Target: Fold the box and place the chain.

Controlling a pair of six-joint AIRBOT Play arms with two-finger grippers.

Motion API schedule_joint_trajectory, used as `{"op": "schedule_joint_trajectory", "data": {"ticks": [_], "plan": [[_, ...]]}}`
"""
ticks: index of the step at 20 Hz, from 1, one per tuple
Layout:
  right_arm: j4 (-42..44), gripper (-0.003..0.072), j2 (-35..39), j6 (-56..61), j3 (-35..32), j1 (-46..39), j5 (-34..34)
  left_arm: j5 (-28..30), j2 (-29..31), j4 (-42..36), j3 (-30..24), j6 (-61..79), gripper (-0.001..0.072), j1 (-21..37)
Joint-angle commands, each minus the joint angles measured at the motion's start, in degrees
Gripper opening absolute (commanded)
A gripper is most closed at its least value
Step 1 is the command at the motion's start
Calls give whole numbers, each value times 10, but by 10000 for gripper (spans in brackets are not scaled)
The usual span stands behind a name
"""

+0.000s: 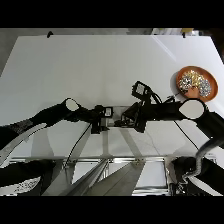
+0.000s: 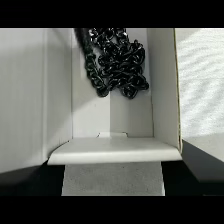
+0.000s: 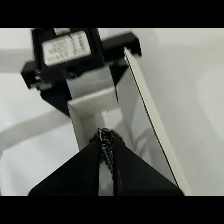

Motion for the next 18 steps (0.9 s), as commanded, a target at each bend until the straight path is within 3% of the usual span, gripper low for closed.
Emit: {"op": "schedule_joint_trajectory", "data": {"ticks": [1,5,8,10,12,16,18], "plan": [[-25,243,-20,24,0,1,8,0,0,0,0,0,136,0],[-40,245,-18,23,55,-32,96,0,0,0,0,0,136,0],[-94,76,-18,23,99,-77,181,0,0,0,0,0,136,0],[-132,17,-18,23,99,-110,216,0,0,0,0,0,136,0],[-180,17,-18,22,96,-136,239,0,0,0,0,0,136,0],[-184,17,-20,-19,46,-162,168,0,0,0,0,0,136,0],[-166,17,-25,-93,0,-162,116,0,0,0,0,0,136,0]]}}
